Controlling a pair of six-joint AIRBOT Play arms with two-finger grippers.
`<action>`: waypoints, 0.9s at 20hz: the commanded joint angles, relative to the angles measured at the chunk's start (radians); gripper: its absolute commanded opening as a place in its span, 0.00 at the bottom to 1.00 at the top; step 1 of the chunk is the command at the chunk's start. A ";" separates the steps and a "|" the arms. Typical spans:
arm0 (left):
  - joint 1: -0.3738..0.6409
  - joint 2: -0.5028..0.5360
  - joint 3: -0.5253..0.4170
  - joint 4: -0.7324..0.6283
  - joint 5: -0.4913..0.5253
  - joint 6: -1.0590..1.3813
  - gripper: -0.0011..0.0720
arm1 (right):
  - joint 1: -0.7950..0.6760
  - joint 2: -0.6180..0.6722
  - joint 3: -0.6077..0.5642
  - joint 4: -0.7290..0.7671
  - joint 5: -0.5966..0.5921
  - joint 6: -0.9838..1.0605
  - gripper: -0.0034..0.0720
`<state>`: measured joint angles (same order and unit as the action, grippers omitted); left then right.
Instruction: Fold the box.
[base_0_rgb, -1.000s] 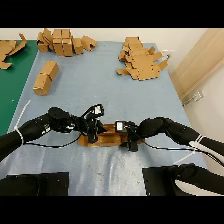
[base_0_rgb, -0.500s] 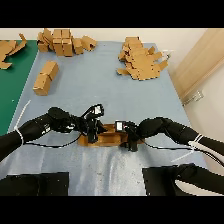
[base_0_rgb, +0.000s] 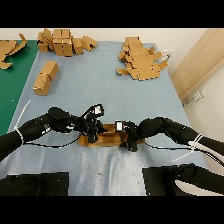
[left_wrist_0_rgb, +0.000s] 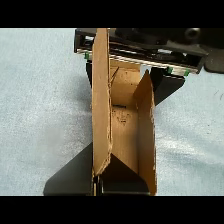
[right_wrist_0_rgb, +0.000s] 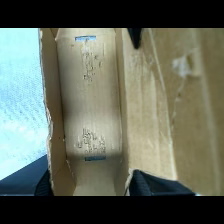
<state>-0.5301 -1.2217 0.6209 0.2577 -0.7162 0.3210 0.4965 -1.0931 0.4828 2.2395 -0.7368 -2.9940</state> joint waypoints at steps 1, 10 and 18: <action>0.000 0.001 0.000 0.000 0.000 0.000 0.03 | 0.000 0.000 0.000 -0.010 0.002 0.001 0.72; 0.000 0.001 0.001 0.000 0.000 0.000 0.03 | 0.000 0.000 0.000 -0.014 0.002 0.001 0.72; 0.000 0.001 0.001 -0.034 0.017 0.000 0.03 | 0.000 0.000 0.000 -0.021 0.002 0.001 0.72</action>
<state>-0.5301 -1.2217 0.6209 0.2367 -0.7033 0.3210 0.4965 -1.0931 0.4831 2.2204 -0.7353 -2.9932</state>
